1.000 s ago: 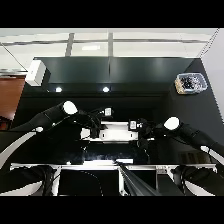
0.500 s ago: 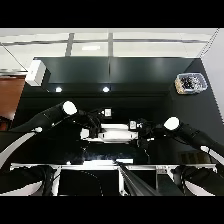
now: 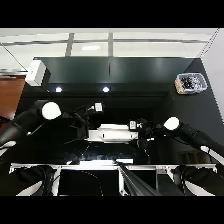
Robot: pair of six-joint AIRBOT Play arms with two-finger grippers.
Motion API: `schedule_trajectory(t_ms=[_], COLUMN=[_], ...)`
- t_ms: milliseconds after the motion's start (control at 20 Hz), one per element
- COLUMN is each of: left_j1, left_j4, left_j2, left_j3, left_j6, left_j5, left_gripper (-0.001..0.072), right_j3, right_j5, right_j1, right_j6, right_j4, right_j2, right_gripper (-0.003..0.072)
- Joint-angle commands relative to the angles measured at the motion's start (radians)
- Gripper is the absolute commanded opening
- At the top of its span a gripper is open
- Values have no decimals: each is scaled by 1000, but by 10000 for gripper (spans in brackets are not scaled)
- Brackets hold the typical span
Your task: Fold the box and place the chain.
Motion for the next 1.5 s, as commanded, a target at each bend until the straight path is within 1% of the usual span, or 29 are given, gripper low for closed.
schedule_trajectory(t_ms=[0,50,100,150,200,300,350,400,450,500,550,650,700,750,900,1000,1150,1250,1350,1400,1450], left_j1=[-19,-36,-51,-64,-80,-111,-126,-130,-129,-125,-120,-114,-114,-115,-115,-115,-113,-101,-88,-79,-63], left_j4=[13,-74,-197,-319,-424,-512,-538,-550,-556,-548,-539,-474,-472,-470,-433,-389,-273,-190,-46,29,74], left_j2=[76,72,67,63,63,63,62,59,51,37,16,-36,-68,-99,-192,-225,-202,-150,-65,-19,26], left_j3=[-34,-59,-88,-119,-147,-179,-189,-190,-189,-187,-187,-187,-187,-182,-139,-108,-52,-28,-36,-51,-75], left_j6=[-325,-327,-323,-315,-302,-303,-303,-302,-301,-278,-243,-235,-235,-233,-218,-217,-229,-299,-397,-420,-420], left_j5=[-122,-109,-65,11,117,366,513,624,686,705,692,667,661,633,502,453,386,313,229,182,142], left_gripper=[26,26,27,26,26,26,26,27,27,27,27,26,26,26,26,26,26,25,26,26,27], right_j3=[0,0,0,0,0,0,0,0,0,0,0,0,0,0,0,0,0,0,0,0,0], right_j5=[0,0,0,0,0,0,0,0,0,0,0,-5,-8,-8,-8,-8,-8,-7,-8,-8,-8], right_j1=[0,0,0,0,0,0,0,0,0,0,0,0,0,0,0,0,0,0,0,0,0], right_j6=[1,1,1,1,1,1,1,1,1,1,1,1,1,1,1,1,1,1,1,1,1], right_j4=[0,0,0,0,0,0,0,0,0,0,0,0,0,0,0,-1,0,-1,-1,-1,-1], right_j2=[-1,-1,0,-1,-1,-1,-1,-1,-1,-1,-1,-1,-1,-1,-1,-1,-1,-1,-1,-1,-1], right_gripper=[408,408,408,408,408,408,408,408,408,408,408,408,408,408,408,408,408,408,408,408,408])
